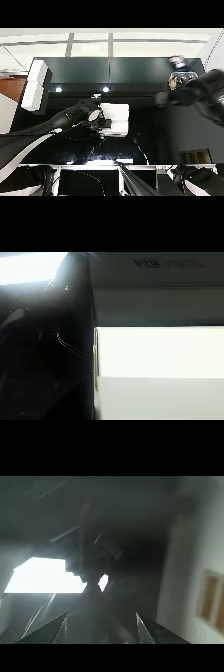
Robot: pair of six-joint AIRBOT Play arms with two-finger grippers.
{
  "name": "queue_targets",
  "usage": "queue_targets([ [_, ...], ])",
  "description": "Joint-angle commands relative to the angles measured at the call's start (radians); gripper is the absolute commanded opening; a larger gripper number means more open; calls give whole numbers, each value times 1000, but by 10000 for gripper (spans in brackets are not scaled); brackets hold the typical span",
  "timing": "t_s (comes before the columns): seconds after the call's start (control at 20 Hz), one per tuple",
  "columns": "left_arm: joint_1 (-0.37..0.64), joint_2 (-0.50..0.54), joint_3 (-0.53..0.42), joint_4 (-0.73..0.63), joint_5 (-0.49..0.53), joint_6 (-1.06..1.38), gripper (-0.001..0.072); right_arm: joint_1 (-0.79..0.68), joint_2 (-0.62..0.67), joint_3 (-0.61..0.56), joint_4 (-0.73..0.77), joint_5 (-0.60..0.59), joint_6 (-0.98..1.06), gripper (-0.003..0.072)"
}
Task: Fold the box and place the chain.
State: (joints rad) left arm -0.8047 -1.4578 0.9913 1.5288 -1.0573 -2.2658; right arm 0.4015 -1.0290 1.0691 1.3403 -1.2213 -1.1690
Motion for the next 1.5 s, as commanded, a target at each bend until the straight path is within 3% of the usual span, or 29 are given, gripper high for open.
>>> queue_targets([
  [0.0, 1, 0, 0, 0, 3, -1, 27, -291, 11, 0, -76, 157, -94, 625],
  [0.05, 1, 0, 0, -1, 3, -1, 26, -366, -18, 1, -59, 231, -105, 704],
  [0.2, 1, 0, 0, -1, 7, -1, 26, -512, -148, 37, 31, 384, -126, 703],
  [0.6, 1, 0, 0, -23, 8, -1, 26, -612, -619, 411, 107, 299, -42, 695],
  [0.65, 1, 0, 0, -23, 8, -2, 26, -614, -654, 442, 107, 293, -38, 663],
  [0.7, 1, 0, 0, -22, 8, -2, 27, -615, -683, 466, 103, 297, -33, 553],
  [0.75, 1, 0, 0, -22, 8, -1, 26, -616, -705, 481, 100, 305, -18, 528],
  [1.35, 1, 0, 0, -23, 5, -2, 27, -637, -833, 500, 98, 387, 53, 525],
  [1.4, 1, 0, 0, -23, 4, -2, 27, -639, -834, 500, 98, 394, 52, 366],
  [1.45, 1, 0, 0, -23, 5, -2, 27, -640, -833, 501, 100, 402, 52, 256],
])
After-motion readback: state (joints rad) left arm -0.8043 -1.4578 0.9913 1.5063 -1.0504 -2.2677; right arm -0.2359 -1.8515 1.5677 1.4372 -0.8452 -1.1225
